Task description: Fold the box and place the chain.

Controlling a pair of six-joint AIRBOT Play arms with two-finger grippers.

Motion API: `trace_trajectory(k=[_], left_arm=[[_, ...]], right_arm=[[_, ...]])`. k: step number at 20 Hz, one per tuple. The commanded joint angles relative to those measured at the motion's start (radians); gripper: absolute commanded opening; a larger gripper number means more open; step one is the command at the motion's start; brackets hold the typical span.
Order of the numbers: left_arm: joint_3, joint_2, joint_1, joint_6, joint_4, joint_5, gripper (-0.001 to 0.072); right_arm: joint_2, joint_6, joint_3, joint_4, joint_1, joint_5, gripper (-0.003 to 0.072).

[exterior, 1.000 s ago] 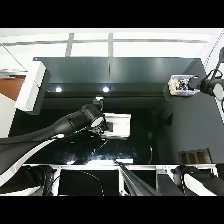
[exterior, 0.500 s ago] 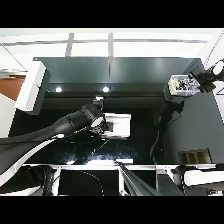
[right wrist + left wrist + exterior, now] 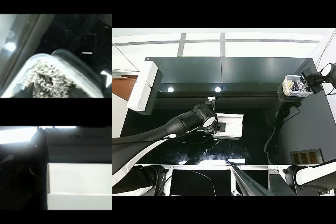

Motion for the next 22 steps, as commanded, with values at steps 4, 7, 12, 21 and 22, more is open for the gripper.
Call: trace_trajectory(k=[4, 7, 12, 21, 22], left_arm=[[0.000, 0.001, 0.000, 0.000, -0.005, 0.005, 0.0028], [0.000, 0.001, 0.000, 0.000, -0.005, 0.009, 0.0028], [0.000, 0.001, 0.000, 0.000, -0.005, 0.010, 0.0028], [0.000, 0.001, 0.000, 0.000, -0.011, 0.034, 0.0028], [0.000, 0.001, 0.000, 0.000, -0.011, 0.034, 0.0028]], right_arm=[[-0.020, -0.178, 0.056, 0.073, -0.002, 0.048, 0.0042], [0.006, -0.336, 0.140, 0.071, -0.002, 0.192, 0.0041], [0.131, -0.488, 0.203, 0.073, -0.002, 0.293, 0.0040], [0.377, -0.783, 0.324, 0.140, -0.002, 0.435, 0.0040], [0.411, -0.809, 0.332, 0.191, -0.002, 0.455, 0.0040]])
